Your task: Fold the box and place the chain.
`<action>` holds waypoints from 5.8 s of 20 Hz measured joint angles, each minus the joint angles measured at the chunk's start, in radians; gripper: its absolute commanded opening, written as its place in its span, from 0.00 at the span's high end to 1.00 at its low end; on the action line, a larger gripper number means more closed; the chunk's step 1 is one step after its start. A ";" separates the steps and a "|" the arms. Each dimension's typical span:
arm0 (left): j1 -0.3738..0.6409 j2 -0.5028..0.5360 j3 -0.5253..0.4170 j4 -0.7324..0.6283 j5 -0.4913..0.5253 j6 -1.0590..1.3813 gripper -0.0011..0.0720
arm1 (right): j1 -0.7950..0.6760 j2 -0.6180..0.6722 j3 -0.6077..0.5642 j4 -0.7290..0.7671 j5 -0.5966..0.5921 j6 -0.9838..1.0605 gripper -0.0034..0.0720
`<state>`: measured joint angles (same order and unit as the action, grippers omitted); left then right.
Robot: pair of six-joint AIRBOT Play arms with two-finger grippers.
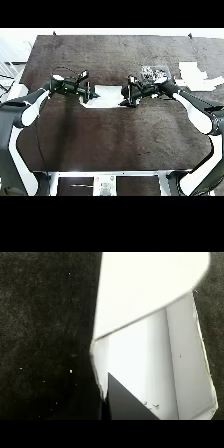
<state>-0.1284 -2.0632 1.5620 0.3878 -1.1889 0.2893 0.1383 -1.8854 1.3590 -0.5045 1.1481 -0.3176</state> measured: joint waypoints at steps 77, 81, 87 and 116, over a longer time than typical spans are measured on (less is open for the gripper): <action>0.000 0.000 0.000 -0.002 0.003 0.000 0.96 | 0.039 -0.114 0.115 -0.055 0.024 0.082 0.19; 0.000 0.000 0.000 -0.002 0.003 -0.001 0.96 | 0.039 -0.114 0.115 -0.054 0.024 0.082 0.19; 0.000 0.000 0.000 -0.005 -0.004 0.000 0.96 | 0.039 -0.114 0.115 -0.054 0.024 0.082 0.19; 0.050 0.295 -0.142 0.023 -0.137 -0.123 0.97 | 0.039 -0.115 0.115 -0.055 0.024 0.082 0.19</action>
<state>-0.0788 -1.7679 1.4204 0.4110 -1.3262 0.1665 0.1768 -2.0003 1.4742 -0.5591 1.1725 -0.2356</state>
